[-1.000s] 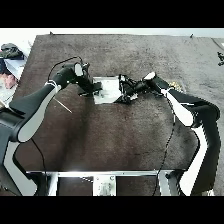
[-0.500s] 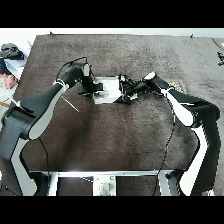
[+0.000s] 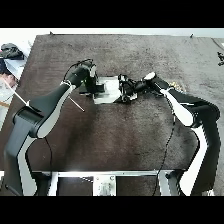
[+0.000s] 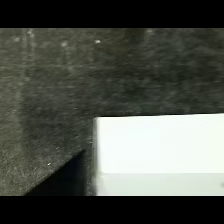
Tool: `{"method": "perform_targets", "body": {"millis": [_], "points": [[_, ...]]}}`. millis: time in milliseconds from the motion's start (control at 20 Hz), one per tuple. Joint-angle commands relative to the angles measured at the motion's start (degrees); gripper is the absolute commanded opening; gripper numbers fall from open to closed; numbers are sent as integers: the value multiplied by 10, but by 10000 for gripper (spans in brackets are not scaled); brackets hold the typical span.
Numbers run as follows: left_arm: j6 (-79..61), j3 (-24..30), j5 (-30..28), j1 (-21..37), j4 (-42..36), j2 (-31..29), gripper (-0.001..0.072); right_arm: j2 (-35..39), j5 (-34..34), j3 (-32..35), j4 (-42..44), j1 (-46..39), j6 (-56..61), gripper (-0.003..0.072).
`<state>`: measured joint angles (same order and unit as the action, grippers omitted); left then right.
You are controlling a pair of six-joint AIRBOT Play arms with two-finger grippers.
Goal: Fold the box and place the chain.
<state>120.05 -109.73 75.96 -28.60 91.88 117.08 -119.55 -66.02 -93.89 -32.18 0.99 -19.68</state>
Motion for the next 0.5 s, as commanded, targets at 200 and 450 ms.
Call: {"method": "perform_targets", "body": {"millis": [200,450], "points": [[0,-3,0,-3,24,2,12,0,-2,0,-2,-1,0,372],[-19,-3,-5,-3,21,2,27,0,-2,0,-2,-1,0,372]]}}
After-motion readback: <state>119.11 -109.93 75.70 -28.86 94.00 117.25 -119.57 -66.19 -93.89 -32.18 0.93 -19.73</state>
